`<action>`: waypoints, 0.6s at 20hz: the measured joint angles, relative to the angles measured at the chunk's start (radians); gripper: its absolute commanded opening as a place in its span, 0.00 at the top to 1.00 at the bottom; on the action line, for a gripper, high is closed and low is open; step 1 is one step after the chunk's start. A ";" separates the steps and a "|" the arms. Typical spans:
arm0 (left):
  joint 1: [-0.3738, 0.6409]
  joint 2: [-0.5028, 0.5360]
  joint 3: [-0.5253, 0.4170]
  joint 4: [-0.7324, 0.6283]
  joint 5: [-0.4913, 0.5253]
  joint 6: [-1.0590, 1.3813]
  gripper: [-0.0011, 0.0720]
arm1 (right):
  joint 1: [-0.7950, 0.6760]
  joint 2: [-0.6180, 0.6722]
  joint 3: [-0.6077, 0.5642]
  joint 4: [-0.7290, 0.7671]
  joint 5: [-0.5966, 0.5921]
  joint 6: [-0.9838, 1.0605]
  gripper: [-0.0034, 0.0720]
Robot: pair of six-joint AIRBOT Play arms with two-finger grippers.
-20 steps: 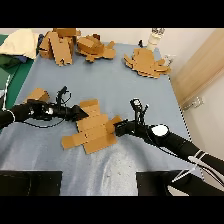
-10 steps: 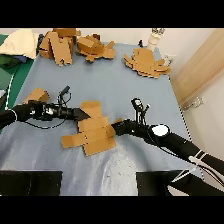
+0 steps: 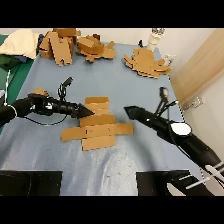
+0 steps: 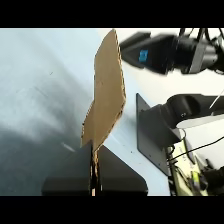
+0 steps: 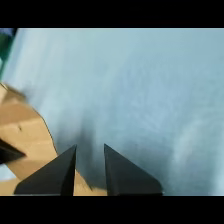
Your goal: Fold the box.
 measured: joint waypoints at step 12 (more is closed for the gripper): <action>-0.184 0.160 -0.037 0.012 0.277 0.275 0.97 | -0.046 0.032 0.053 -0.017 0.061 0.040 0.60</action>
